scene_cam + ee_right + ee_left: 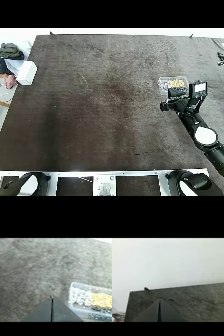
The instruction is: Fold the box and place the chain.
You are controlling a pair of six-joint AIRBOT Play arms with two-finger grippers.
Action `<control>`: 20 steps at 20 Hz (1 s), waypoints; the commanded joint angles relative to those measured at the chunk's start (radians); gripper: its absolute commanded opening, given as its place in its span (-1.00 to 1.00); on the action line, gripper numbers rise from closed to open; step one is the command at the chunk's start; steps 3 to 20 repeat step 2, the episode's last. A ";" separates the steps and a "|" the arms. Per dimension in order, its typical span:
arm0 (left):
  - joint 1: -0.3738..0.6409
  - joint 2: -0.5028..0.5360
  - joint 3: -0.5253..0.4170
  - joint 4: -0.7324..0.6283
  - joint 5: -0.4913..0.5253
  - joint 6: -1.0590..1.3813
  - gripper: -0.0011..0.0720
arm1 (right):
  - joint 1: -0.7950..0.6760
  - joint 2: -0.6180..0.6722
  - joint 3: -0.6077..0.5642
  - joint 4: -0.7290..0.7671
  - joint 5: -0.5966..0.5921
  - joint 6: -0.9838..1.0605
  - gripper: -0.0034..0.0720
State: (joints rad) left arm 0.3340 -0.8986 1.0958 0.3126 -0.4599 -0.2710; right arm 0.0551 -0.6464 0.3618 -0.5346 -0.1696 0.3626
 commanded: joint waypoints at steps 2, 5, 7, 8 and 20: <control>-0.103 0.275 -0.259 -0.010 0.157 0.058 -0.95 | 0.000 0.000 0.000 0.000 -0.092 0.000 -0.94; -0.103 0.275 -0.259 -0.010 0.157 0.058 -0.95 | 0.000 0.000 0.000 0.000 -0.092 0.000 -0.94; -0.103 0.275 -0.259 -0.010 0.157 0.058 -0.95 | 0.000 0.000 0.000 0.000 -0.092 0.000 -0.94; -0.103 0.275 -0.259 -0.010 0.157 0.058 -0.95 | 0.000 0.000 0.000 0.000 -0.092 0.000 -0.94; -0.103 0.275 -0.259 -0.010 0.157 0.058 -0.95 | 0.000 0.000 0.000 0.000 -0.092 0.000 -0.94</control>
